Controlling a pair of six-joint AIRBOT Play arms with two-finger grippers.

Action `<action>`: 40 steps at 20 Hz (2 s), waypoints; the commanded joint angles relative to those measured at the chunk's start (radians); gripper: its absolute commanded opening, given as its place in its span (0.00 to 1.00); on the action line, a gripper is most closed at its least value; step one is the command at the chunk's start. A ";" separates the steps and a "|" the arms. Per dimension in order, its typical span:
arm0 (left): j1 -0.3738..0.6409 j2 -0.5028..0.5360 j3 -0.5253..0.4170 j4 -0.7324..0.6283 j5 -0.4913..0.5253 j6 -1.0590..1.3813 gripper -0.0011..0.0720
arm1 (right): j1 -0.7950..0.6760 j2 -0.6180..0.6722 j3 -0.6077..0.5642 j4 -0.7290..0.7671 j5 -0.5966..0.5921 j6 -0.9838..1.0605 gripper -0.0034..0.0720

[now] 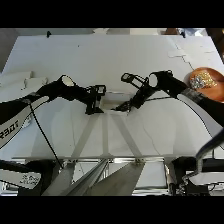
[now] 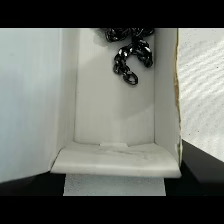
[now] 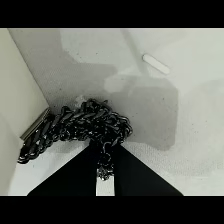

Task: Fold the box and place the chain.

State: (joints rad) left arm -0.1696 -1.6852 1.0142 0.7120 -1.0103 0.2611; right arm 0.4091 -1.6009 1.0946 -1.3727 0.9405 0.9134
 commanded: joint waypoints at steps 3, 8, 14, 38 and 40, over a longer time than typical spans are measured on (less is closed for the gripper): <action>0.000 -0.001 0.001 0.000 0.000 0.000 0.68 | 0.051 0.024 0.000 -0.034 0.077 0.104 0.06; 0.000 -0.001 0.001 0.000 0.000 0.000 0.68 | 0.057 0.180 0.000 -0.086 0.184 0.167 0.06; 0.000 0.000 0.001 0.000 0.000 0.000 0.68 | 0.087 0.364 0.006 -0.032 0.253 0.167 0.06; 0.000 0.000 0.001 0.000 0.000 0.000 0.68 | 0.165 0.377 0.097 0.079 0.126 0.094 0.35; 0.000 0.000 0.001 0.000 0.000 0.000 0.68 | 0.097 0.381 0.097 -0.013 0.192 0.138 0.35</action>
State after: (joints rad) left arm -0.1696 -1.6852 1.0142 0.7120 -1.0103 0.2615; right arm 0.5644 -1.2366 1.1915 -1.2453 1.0485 1.0130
